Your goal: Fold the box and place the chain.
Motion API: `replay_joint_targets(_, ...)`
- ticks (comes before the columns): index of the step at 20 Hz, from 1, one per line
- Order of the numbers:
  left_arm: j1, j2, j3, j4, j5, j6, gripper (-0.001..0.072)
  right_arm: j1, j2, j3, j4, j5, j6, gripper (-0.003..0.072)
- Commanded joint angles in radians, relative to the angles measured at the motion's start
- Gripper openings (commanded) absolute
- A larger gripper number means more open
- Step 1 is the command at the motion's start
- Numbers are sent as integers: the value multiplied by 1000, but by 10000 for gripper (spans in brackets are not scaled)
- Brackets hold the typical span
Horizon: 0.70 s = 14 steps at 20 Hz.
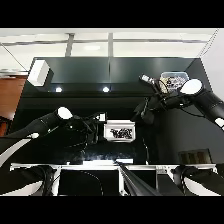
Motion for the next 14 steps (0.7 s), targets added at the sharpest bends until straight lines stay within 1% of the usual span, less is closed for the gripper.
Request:
replay_joint_targets(1,0,0,1,0,0,0,295,45,-8,-1,-48,60,-91,662)
replay_joint_targets(4,-1,0,1,-1,0,0,295,91,-11,-25,-64,-15,-101,662)
replay_joint_targets(7,-2,0,1,-2,0,0,295,133,-11,-25,-65,-44,-133,662)
replay_joint_targets(9,-2,0,1,-1,0,0,295,134,-9,-24,-69,-40,-172,662)
replay_joint_targets(12,-2,0,1,-1,0,0,295,141,-7,-25,-76,23,-161,662)
replay_joint_targets(14,-2,0,1,-1,0,0,295,159,-7,-28,-108,16,-145,662)
